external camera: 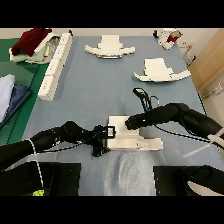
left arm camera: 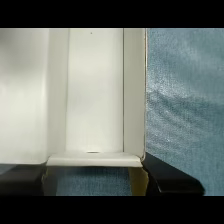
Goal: Fold the box.
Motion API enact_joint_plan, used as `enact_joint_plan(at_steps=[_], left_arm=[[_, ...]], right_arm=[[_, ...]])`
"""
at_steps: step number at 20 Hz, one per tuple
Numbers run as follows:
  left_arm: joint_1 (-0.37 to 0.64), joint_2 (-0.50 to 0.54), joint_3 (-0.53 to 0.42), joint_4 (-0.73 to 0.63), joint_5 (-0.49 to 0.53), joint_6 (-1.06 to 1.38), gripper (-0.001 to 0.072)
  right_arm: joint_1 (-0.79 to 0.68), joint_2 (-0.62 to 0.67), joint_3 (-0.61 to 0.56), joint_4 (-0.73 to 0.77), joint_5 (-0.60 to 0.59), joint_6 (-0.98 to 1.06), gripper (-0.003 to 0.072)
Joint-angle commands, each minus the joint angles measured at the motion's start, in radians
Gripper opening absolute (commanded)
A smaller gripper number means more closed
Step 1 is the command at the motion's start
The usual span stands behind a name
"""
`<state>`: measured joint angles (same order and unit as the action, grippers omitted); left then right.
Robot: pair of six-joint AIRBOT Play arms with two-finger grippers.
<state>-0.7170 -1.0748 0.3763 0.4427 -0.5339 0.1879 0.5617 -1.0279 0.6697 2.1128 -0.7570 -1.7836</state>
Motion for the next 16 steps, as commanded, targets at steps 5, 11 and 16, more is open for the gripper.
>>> enact_joint_plan(at_steps=[5, 11, 16], left_arm=[[0.0, 0.0, 0.001, -0.001, 0.001, -0.002, 0.028], [0.0, 0.0, 0.001, -0.001, 0.001, -0.002, 0.028], [0.0, 0.0, 0.001, -0.001, 0.001, -0.002, 0.0281]], right_arm=[[0.002, 0.338, -0.043, -0.221, -0.288, -0.092, 0.0057], [0.001, 0.487, -0.19, -0.237, -0.381, -0.343, 0.0531], [0.002, 0.357, -0.212, -0.239, -0.318, -0.71, 0.0595]])
